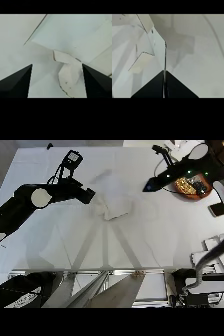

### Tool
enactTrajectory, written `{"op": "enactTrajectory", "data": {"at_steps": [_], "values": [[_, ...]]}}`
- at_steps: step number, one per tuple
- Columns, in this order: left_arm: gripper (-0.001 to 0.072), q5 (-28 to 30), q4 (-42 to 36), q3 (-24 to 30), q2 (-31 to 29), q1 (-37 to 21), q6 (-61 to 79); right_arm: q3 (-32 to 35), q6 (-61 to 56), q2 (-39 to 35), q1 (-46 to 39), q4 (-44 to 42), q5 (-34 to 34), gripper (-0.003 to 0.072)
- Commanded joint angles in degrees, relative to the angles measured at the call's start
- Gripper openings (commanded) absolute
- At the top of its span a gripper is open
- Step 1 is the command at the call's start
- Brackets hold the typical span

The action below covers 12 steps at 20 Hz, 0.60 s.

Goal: Fold the box and place the chain.

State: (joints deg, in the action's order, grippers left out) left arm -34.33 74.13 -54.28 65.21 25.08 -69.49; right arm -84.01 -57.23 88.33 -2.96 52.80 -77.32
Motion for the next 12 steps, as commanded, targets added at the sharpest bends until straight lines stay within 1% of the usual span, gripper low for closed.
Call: {"op": "enactTrajectory", "data": {"at_steps": [1,5,7,9,12], "values": [[0.0695,0.02,0.02,-0.02,0.00,0.02,0.02,0.11,-1.70,-4.09,6.93,-1.36,6.99,0.0008],[0.0695,0.02,0.02,-0.02,0.00,0.02,0.02,1.05,-1.68,-5.31,10.05,-0.11,13.55,0.0008],[0.0695,0.02,0.02,-0.02,0.00,0.02,0.02,4.09,-1.66,-5.64,9.51,-0.04,17.20,0.0008],[0.0695,0.02,0.02,-0.02,0.00,0.02,0.02,10.67,-1.20,-6.99,8.81,0.11,22.73,0.0008],[0.0695,0.02,0.02,-0.02,0.00,0.02,0.02,23.23,-1.20,-10.73,7.91,-0.07,34.99,0.0008]]}}
